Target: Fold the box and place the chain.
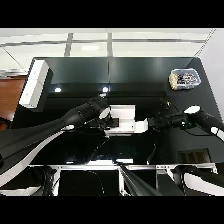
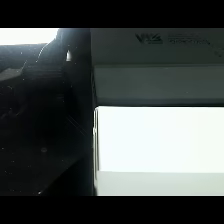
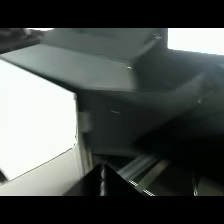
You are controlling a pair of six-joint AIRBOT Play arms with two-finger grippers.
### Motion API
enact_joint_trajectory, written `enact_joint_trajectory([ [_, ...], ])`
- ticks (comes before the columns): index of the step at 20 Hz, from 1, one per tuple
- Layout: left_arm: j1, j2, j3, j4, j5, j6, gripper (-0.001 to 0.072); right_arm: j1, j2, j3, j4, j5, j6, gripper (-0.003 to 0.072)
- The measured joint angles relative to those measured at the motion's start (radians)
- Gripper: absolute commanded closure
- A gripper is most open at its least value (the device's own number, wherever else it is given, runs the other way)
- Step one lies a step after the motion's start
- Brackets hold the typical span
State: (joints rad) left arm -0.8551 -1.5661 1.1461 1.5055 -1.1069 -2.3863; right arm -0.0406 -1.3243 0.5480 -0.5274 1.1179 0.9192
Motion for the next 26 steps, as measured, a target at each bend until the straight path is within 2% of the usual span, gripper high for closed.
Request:
enact_joint_trajectory([
  [1, 0.000, 0.000, 0.000, 0.000, 0.000, 0.000, 0.0681, 0.002, -0.002, 0.017, 0.007, 0.019, -0.008, 0.0192],
  [9, 0.000, 0.000, 0.000, 0.000, 0.000, 0.000, 0.0681, 0.011, -0.005, 0.093, 0.049, 0.171, 0.011, 0.0191],
  [16, 0.000, 0.000, 0.000, 0.000, 0.000, 0.000, 0.0681, 0.075, 0.007, 0.151, 0.047, 0.181, 0.120, 0.0202],
  [26, 0.000, 0.000, 0.000, 0.000, 0.002, 0.000, 0.0681, 0.318, 0.018, 0.308, -0.269, 0.055, 0.513, 0.0203],
])
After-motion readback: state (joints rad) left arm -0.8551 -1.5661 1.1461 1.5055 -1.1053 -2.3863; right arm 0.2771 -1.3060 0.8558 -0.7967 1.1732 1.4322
